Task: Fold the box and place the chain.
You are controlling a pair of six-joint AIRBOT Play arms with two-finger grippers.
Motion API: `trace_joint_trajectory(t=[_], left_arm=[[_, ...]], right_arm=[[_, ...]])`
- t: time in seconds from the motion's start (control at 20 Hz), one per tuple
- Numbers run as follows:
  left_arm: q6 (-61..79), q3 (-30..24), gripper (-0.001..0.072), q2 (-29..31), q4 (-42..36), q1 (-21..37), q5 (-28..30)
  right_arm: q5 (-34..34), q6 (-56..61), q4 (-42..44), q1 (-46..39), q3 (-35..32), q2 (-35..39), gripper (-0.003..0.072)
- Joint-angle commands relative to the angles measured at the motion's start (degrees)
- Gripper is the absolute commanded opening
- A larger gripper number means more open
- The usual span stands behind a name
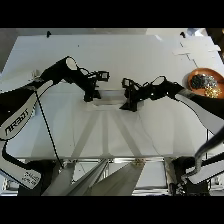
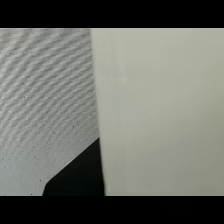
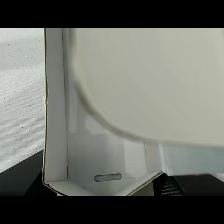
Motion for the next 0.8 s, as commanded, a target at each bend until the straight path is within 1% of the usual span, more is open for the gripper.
trace_joint_trajectory(t=[0.0, 0.55, 0.6, 0.65, 0.7, 0.75], left_arm=[[0.0, 0.04, 0.0013, 0.02, 0.02, 0.0, 0.02], [0.0, 0.04, 0.0015, 0.07, -0.33, 0.0, 0.04], [-0.13, 0.04, 0.0057, 0.07, -0.33, 0.0, -0.09], [-0.13, 0.04, 0.0119, 0.07, -0.31, 0.0, -0.31], [-0.15, 0.04, 0.0202, 0.07, -0.31, 0.0, -0.61], [-0.15, 0.04, 0.0315, 0.07, -0.31, 0.0, -0.87]], right_arm=[[0.07, -0.02, -0.24, 0.04, -0.04, -0.04, 0.0378], [0.04, -0.02, -0.24, 0.04, -0.04, -0.04, 0.0378], [0.07, -0.02, -0.24, 0.04, -0.04, -0.04, 0.0378], [0.07, -0.02, -0.24, 0.04, -0.04, -0.04, 0.0378], [0.04, -0.02, -0.24, 0.04, -0.04, -0.04, 0.0378], [0.07, -0.02, -0.24, 0.04, -0.04, -0.04, 0.0378]])
